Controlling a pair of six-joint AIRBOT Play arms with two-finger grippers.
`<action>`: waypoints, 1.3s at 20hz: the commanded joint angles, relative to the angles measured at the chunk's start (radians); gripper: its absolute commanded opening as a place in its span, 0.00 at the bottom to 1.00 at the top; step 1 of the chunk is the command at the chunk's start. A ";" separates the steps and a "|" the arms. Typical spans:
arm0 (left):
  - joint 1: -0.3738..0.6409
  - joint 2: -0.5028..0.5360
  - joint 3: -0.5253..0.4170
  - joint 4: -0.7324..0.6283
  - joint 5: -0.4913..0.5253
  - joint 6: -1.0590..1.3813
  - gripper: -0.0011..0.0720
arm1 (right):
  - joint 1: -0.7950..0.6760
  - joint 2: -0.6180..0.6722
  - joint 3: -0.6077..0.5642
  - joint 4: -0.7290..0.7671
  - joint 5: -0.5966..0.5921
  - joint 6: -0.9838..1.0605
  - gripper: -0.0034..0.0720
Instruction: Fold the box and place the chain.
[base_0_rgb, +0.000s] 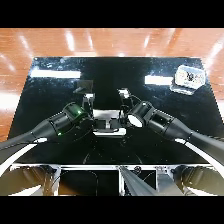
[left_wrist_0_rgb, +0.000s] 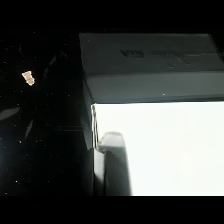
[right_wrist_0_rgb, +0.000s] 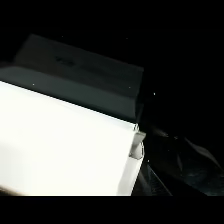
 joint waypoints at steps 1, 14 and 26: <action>0.000 0.000 0.000 0.001 0.000 0.000 0.04 | 0.001 -0.006 0.000 -0.024 0.015 0.013 0.96; 0.000 0.000 0.000 0.001 -0.001 0.000 0.04 | 0.023 -0.165 0.112 -0.058 0.109 0.042 0.68; -0.001 0.000 0.000 0.001 -0.001 0.000 0.04 | -0.006 -0.165 0.111 -0.035 0.116 0.124 0.45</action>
